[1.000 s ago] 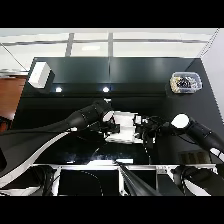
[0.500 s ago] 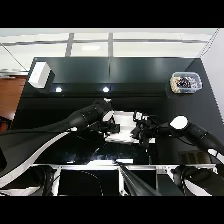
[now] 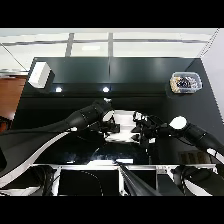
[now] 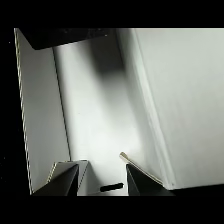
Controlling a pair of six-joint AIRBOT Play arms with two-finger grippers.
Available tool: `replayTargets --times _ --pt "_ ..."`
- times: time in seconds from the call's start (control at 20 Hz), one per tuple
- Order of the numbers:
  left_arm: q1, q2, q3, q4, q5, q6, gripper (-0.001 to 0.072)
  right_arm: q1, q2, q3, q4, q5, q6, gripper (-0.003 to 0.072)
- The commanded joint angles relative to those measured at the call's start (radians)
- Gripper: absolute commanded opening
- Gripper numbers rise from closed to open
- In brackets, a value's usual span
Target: Fold the box and place the chain.
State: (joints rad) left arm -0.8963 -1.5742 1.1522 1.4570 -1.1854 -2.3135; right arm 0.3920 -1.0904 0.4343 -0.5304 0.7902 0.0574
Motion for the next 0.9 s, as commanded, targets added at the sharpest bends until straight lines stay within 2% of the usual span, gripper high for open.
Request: replayTargets --times 0.0,0.05,0.1,0.25,0.35,0.5,0.65,0.75,0.85 --pt "0.000 0.001 0.001 0.000 0.003 0.002 0.0026 0.001 -0.001 0.000 -0.001 -0.008 -0.001 0.0214" --pt "0.000 0.001 0.001 -0.005 0.008 0.002 0.0026 0.001 -0.001 0.000 -0.001 -0.005 0.000 0.0048" --pt "0.000 0.001 0.001 -0.011 0.017 0.002 0.0027 0.001 0.000 0.000 -0.001 -0.006 0.022 0.0012" --pt "0.000 0.001 0.001 -0.027 0.014 0.002 0.0026 -0.031 0.034 0.011 -0.058 0.005 0.218 0.0012" --pt "0.000 0.001 0.001 -0.026 0.022 0.002 0.0026 -0.106 0.090 0.046 -0.159 0.086 0.452 0.0011" --pt "0.000 0.001 0.001 -0.027 0.032 0.002 0.0026 -0.277 0.196 0.058 -0.279 0.145 0.752 0.0011" --pt "0.000 0.001 0.001 -0.027 0.032 0.002 0.0027 -0.513 0.233 0.056 -0.444 0.161 1.184 0.0011" --pt "0.001 0.001 0.001 -0.026 0.032 0.002 0.0027 -0.617 0.232 0.021 -0.463 0.179 1.410 0.0011" --pt "0.000 0.001 0.001 -0.026 0.032 0.002 0.0027 -0.619 0.230 -0.049 -0.427 0.217 1.451 0.0011"
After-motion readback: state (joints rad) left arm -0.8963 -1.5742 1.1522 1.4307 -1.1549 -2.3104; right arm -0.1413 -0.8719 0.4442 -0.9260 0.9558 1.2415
